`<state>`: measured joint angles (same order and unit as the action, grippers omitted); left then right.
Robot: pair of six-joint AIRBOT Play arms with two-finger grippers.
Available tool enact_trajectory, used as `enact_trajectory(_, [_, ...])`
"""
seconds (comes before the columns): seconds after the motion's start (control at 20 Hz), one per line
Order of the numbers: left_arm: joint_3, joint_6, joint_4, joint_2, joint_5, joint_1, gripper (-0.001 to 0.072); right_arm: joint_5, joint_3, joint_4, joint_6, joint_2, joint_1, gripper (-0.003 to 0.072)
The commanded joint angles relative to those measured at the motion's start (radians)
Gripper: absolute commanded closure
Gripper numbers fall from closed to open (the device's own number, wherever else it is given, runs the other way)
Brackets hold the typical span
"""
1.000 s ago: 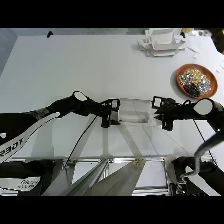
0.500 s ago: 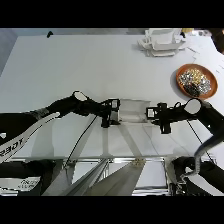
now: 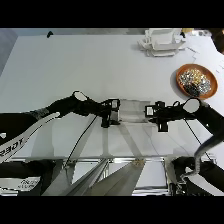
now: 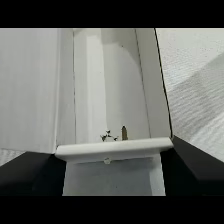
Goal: Fold the box and place the chain.
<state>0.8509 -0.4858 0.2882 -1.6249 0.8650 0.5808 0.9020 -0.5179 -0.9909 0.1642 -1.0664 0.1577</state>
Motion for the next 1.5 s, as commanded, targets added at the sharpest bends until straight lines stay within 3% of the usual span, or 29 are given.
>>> enact_trajectory(0.0, [0.000, 0.000, 0.000, 0.000, 0.000, 0.000, 0.0625, -0.005, 0.001, 0.051, 0.003, -0.012, 0.014, 0.0588])
enact_trajectory(0.35, [0.000, 0.000, 0.000, 0.000, 0.000, 0.000, 0.0625, -0.057, 0.006, 0.134, 0.028, -0.027, 0.053, 0.0576])
enact_trajectory(0.5, [0.000, 0.000, 0.000, 0.000, 0.000, 0.000, 0.0625, -0.058, 0.014, 0.161, 0.028, -0.028, 0.053, 0.0431])
enact_trajectory(0.65, [0.000, 0.000, 0.000, 0.000, 0.000, 0.000, 0.0625, -0.061, 0.034, 0.161, 0.028, -0.028, 0.053, 0.0422])
enact_trajectory(0.85, [0.000, 0.000, 0.000, 0.000, 0.000, 0.000, 0.0625, -0.057, 0.036, 0.161, 0.027, -0.028, 0.053, 0.0140])
enact_trajectory(0.95, [0.000, 0.000, 0.000, 0.000, 0.000, 0.000, 0.0625, -0.057, 0.036, 0.161, 0.024, -0.028, 0.053, 0.0138])
enact_trajectory(1.1, [0.000, 0.000, 0.000, 0.000, 0.000, 0.000, 0.0625, -0.053, 0.036, 0.149, 0.002, -0.026, 0.053, 0.0229])
enact_trajectory(1.2, [0.000, 0.000, 0.000, 0.000, 0.000, 0.000, 0.0625, -0.042, 0.036, 0.103, -0.111, -0.020, 0.053, 0.0546])
enact_trajectory(1.25, [0.000, 0.000, 0.000, 0.000, 0.000, 0.000, 0.0625, -0.030, 0.036, 0.065, -0.188, -0.018, 0.053, 0.0663])
enact_trajectory(1.45, [0.000, 0.000, 0.000, 0.000, 0.000, 0.000, 0.0625, -0.021, 0.036, -0.001, -0.414, 0.007, 0.053, 0.0665])
